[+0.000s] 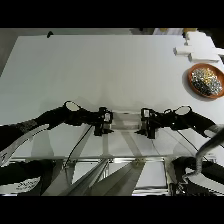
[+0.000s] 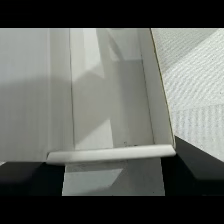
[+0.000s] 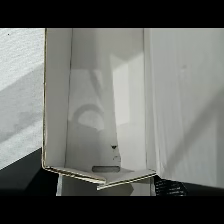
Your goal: Fold the box and place the chain.
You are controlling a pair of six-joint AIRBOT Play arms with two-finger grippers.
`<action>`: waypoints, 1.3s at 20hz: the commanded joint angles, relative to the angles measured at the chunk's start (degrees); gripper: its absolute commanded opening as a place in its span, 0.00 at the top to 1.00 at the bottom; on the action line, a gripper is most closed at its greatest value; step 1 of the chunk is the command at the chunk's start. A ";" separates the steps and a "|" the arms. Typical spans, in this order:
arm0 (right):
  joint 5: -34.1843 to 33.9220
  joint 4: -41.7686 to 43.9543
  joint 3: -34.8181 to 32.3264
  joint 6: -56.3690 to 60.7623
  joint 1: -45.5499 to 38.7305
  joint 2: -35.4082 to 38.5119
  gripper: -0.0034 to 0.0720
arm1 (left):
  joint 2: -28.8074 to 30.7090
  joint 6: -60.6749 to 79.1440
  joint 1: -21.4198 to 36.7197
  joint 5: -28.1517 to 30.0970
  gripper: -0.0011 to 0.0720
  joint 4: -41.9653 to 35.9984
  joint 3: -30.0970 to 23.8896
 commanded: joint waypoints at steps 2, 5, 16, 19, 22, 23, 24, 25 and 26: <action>0.00 0.02 0.02 0.00 0.02 -0.02 0.51 | 0.07 0.02 -0.02 -0.07 0.80 -0.02 0.00; 0.00 0.02 0.02 0.00 0.02 -0.02 0.51 | 0.07 0.02 -0.02 -0.07 0.80 -0.02 0.00; 1.75 0.02 0.02 0.39 0.02 -0.02 0.51 | 0.07 0.04 -0.04 -0.07 0.80 -0.02 0.00; 0.98 0.28 0.02 0.66 0.04 0.02 0.38 | 0.07 0.02 -0.04 -0.07 0.80 -0.02 0.00; -1.07 -0.13 0.07 6.86 0.00 0.63 0.02 | 0.07 0.02 -0.02 -0.07 0.80 -0.02 0.00; -0.96 -0.13 0.07 8.15 0.00 1.14 0.02 | 0.07 0.02 -0.04 -0.07 0.80 -0.02 0.00; -0.50 -0.24 0.07 8.83 0.00 1.77 0.02 | 0.07 0.02 -0.04 -0.07 0.80 -0.02 0.00; -0.26 -1.14 0.07 10.23 0.00 2.67 0.03 | 0.07 0.02 -0.02 -0.07 0.80 -0.02 0.00; -0.24 -3.04 0.07 11.85 0.00 3.67 0.03 | 0.07 0.02 -0.02 -0.07 0.80 -0.02 0.00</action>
